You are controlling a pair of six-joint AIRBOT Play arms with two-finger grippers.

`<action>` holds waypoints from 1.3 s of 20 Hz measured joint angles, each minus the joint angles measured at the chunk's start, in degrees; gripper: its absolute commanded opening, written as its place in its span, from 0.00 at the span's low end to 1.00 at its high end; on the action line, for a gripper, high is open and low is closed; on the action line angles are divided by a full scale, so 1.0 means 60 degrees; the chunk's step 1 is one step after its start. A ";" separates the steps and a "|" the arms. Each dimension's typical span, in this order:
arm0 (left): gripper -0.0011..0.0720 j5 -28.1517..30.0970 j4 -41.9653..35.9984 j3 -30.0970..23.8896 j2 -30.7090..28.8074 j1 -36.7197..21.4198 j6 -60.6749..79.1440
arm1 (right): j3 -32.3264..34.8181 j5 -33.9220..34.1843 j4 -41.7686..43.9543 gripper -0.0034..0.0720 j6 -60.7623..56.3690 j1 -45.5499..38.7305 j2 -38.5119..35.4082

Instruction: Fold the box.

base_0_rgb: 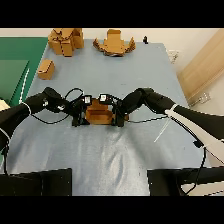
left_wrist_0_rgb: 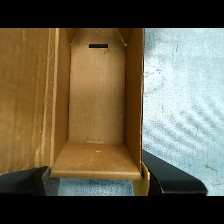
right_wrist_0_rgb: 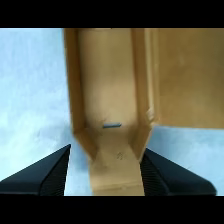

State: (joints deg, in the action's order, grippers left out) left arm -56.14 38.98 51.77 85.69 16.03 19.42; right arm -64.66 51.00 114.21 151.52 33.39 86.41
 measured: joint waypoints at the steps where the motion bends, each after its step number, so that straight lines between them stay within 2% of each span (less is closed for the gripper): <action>1: 0.50 0.0000 0.0000 0.0000 0.0000 0.0000 0.0000 | 0.0000 -0.0113 0.0033 0.88 0.0015 0.0044 0.0000; 3: 0.50 0.0000 0.0000 0.0000 0.0000 0.0000 0.0000 | 0.0000 -0.0280 0.0011 0.87 0.0047 0.0091 0.0000; 4: 0.50 0.0000 0.0000 0.0000 0.0000 0.0000 0.0000 | 0.0000 -0.0364 -0.0029 0.78 0.0058 0.0095 0.0000; 5: 0.50 0.0000 0.0000 0.0000 0.0000 0.0000 0.0000 | 0.0000 -0.0415 -0.0066 0.73 0.0066 0.0106 0.0000; 7: 0.50 0.0000 0.0000 0.0000 0.0000 0.0000 0.0000 | 0.0000 -0.0463 -0.0098 0.73 0.0069 0.0142 0.0000; 8: 0.50 0.0000 0.0000 0.0000 0.0000 0.0000 0.0000 | 0.0000 -0.0499 -0.0113 0.69 0.0069 0.0146 0.0000; 9: 0.50 0.0000 0.0000 0.0000 0.0000 0.0000 -0.0004 | 0.0000 -0.0503 -0.0117 0.52 0.0069 0.0153 0.0004; 11: 0.50 0.0000 0.0004 0.0000 0.0000 0.0000 0.0000 | 0.0000 -0.0528 -0.0124 0.48 0.0069 0.0193 0.0044; 13: 0.50 0.0000 0.0004 0.0000 0.0000 0.0000 0.0004 | 0.0000 -0.0565 -0.0098 0.34 0.0073 0.0240 0.0098; 15: 0.50 0.0000 0.0004 0.0000 0.0000 0.0000 0.0004 | 0.0004 -0.0576 -0.0044 0.33 0.0073 0.0288 0.0171; 17: 0.50 0.0000 0.0004 0.0000 0.0000 0.0000 0.0000 | 0.0000 -0.0605 -0.0004 0.23 0.0077 0.0313 0.0244; 19: 0.50 0.0007 0.0004 0.0000 0.0000 0.0000 0.0000 | 0.0004 -0.0703 0.0102 0.05 0.0080 0.0328 0.0288; 26: 0.50 0.0007 0.0000 0.0000 0.0000 0.0000 -0.0004 | 0.0004 -0.1213 0.0630 0.05 0.0495 0.0339 0.0452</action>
